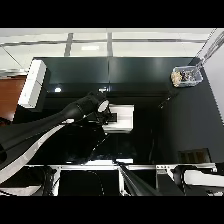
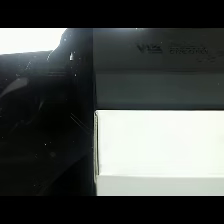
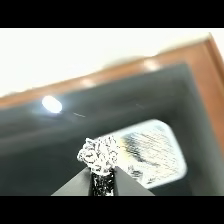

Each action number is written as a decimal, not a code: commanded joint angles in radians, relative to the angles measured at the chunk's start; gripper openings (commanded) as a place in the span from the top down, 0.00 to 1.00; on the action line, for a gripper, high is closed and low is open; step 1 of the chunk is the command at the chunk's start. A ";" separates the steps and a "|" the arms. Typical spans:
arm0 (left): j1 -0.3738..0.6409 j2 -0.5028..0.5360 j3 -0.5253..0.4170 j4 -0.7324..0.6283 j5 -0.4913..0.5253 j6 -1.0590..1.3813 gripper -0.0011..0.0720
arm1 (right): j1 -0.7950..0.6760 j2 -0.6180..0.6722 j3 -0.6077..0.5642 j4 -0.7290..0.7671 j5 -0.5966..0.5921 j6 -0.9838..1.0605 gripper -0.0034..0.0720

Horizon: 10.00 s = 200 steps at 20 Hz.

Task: Fold the box and place the chain.

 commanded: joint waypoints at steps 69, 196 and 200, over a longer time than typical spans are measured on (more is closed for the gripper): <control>0.000 0.000 0.008 -0.006 0.021 -0.014 0.94 | 0.594 0.378 -1.067 0.266 -0.091 -0.049 0.59; 0.293 0.106 -0.341 -0.904 0.320 2.471 0.34 | 0.657 0.257 -1.184 0.436 -0.354 -1.380 0.07; 0.293 0.106 -0.341 -0.904 0.320 2.471 0.34 | 0.657 0.257 -1.184 0.441 -0.348 -1.388 0.08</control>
